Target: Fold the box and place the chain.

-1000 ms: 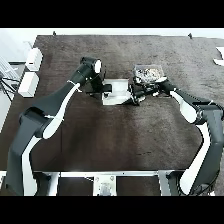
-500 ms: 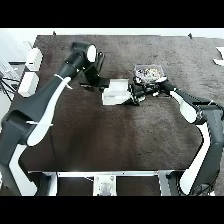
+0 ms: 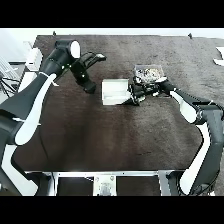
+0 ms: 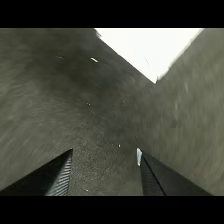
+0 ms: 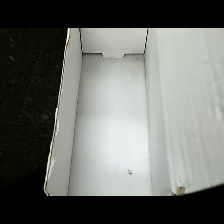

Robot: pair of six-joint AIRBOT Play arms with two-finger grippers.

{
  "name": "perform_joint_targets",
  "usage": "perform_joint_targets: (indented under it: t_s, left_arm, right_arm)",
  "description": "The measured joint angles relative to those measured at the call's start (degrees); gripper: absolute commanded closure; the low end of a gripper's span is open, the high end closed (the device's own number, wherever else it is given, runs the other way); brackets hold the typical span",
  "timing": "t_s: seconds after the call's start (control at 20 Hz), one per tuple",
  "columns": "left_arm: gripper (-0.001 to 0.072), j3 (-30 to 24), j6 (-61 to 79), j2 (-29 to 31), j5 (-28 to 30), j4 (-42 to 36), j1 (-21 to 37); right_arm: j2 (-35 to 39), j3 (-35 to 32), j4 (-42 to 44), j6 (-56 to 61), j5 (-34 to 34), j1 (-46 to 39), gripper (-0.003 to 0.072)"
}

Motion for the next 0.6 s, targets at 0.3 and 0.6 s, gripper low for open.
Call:
perform_joint_targets:
  t_s: [0.3,0.6]
  left_arm:
    - [-0.0011,-12.26,34.95,0.13,8.85,-22.71,7.72]
    - [-0.0006,-24.81,63.04,0.13,21.24,-42.71,11.91]
  right_arm:
    - [0.0,0.0,0.02,0.0,0.0,0.0,0.0101]
    - [0.0,0.0,0.02,0.0,0.02,0.0,0.0101]
